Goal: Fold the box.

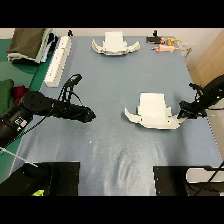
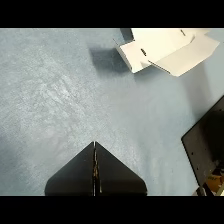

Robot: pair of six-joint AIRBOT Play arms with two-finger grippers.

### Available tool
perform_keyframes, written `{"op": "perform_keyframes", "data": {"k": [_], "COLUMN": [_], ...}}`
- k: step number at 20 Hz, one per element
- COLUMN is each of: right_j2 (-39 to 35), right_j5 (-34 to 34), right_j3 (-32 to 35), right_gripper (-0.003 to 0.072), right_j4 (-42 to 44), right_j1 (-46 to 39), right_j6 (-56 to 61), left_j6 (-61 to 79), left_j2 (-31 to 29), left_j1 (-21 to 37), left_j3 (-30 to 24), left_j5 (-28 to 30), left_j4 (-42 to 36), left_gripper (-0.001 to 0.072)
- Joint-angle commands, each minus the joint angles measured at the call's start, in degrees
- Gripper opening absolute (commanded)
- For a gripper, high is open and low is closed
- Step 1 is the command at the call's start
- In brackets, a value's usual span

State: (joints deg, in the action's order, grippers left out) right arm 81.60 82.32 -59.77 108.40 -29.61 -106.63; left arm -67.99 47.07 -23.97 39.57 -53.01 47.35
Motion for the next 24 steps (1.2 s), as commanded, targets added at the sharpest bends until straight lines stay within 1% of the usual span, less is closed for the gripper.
{"op": "perform_keyframes", "data": {"k": [1,3,6,8,10,13,17,19,22,24], "right_j2": [0.6,0.5,-1.2,-4.1,-7.6,-13.4,-22.9,-27.0,-31.1,-32.9], "right_j5": [2.7,4.6,6.6,5.4,2.8,-3.7,-19.1,-25.5,-30.1,-31.9], "right_j3": [0.0,0.1,1.0,3.4,7.6,15.6,27.0,31.6,35.9,37.2], "right_gripper": [0.0003,0.0003,0.0003,0.0003,0.0003,0.0002,0.0003,0.0003,0.0003,0.0003], "right_j4": [6.7,9.3,16.1,18.1,18.6,18.7,18.6,18.5,18.2,17.8], "right_j1": [0.0,0.1,2.1,6.2,11.6,20.3,31.1,35.8,41.2,44.0], "right_j6": [-2.9,-2.9,-2.9,-2.1,0.6,4.9,11.7,13.7,14.8,14.8], "left_j6": [0.0,0.0,0.0,0.0,0.0,0.0,0.7,0.6,-0.5,-0.9], "left_j2": [0.0,0.0,0.0,0.0,0.0,0.0,0.0,0.0,0.0,0.0], "left_j1": [0.0,0.0,0.0,0.0,0.0,0.0,0.0,0.0,0.0,0.3], "left_j3": [0.0,0.0,0.0,0.0,0.0,0.0,0.0,0.0,0.0,0.1], "left_j5": [0.0,0.0,0.0,0.0,0.0,0.2,2.6,3.8,4.8,6.0], "left_j4": [0.0,0.0,0.0,0.0,0.0,0.0,0.0,-0.3,-3.7,-4.1], "left_gripper": [0.0015,0.0016,0.0015,0.0015,0.0015,0.0015,0.0016,0.0015,0.0016,0.0017]}}
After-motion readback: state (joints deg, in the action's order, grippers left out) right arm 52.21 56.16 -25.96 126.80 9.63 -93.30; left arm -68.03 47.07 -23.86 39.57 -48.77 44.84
